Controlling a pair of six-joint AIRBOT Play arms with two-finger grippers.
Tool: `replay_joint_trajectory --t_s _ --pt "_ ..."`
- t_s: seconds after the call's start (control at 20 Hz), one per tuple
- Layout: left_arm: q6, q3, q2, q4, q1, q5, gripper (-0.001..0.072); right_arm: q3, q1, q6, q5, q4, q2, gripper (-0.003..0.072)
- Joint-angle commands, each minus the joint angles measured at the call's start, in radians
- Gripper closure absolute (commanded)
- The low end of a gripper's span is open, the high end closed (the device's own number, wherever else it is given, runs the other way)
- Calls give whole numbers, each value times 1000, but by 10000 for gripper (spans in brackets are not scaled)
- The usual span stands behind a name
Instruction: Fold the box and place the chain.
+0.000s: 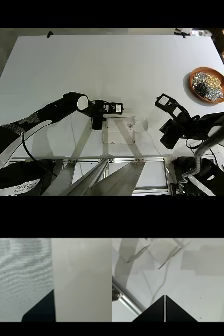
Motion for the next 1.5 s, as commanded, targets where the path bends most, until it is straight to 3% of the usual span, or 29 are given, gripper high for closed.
replay_joint_trajectory --t_s 0.0,0.2,0.35,0.4,0.45,0.5,0.6,0.7,0.85,1.05,1.2,1.45 --pt "0 0 0 0 0 0 698 0 103 -20 -21 -54 58 692" --pt "0 0 0 0 0 0 698 -21 367 -48 -240 -93 56 691" --pt "0 0 0 0 0 0 698 -79 508 -146 -328 -176 -91 682" --pt "0 0 0 0 0 0 698 -79 520 -158 -303 -180 -161 553" --pt "0 0 0 0 0 0 698 -80 522 -154 -286 -193 -219 333" --pt "0 0 0 0 0 0 698 -80 522 -153 -271 -200 -267 187" --pt "0 0 0 0 0 0 698 -80 522 -155 -271 -225 -311 113" --pt "0 0 0 -1 0 0 698 -80 522 -159 -335 -216 -309 -30" --pt "0 0 0 -1 0 0 698 -107 522 -176 -457 -160 -308 -33" --pt "0 0 0 -2 0 0 698 -195 522 -327 -509 -63 -291 -31" --pt "0 0 0 -2 0 0 698 -267 522 -380 -660 19 -217 -28" --pt "0 0 0 -3 0 0 698 -327 522 -473 -694 76 -196 6"
